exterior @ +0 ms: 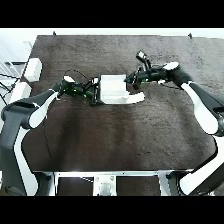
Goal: Fold the box and place the chain.
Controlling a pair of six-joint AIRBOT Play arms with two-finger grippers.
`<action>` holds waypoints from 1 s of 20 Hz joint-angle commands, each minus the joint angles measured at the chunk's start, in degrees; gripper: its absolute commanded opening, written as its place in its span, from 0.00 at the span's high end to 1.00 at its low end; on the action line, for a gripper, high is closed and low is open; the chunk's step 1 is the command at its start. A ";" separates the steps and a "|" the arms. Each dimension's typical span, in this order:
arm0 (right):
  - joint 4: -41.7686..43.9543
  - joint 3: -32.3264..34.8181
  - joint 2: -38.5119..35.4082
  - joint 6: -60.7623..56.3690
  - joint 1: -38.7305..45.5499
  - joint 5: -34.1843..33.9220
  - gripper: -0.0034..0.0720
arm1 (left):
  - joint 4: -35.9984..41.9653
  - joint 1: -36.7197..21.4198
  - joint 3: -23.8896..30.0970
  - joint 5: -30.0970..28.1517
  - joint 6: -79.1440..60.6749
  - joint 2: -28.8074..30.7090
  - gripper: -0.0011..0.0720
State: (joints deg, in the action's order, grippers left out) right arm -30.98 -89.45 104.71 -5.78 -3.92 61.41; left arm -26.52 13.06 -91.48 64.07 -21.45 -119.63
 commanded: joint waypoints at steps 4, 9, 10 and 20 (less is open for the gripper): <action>-17.59 1.51 -7.45 2.23 1.64 4.81 0.31 | 0.00 0.00 0.00 0.02 0.00 -0.02 0.41; -21.07 6.54 -6.36 9.35 0.76 3.87 0.08 | 0.00 0.00 0.00 0.02 0.02 -0.02 0.41; -20.94 6.91 -5.57 9.46 0.31 3.34 0.08 | 0.02 0.00 0.00 0.04 0.02 -0.02 0.41; -20.39 7.06 -0.70 9.46 -3.41 0.35 0.13 | 0.00 0.00 0.00 0.02 0.02 -0.02 0.41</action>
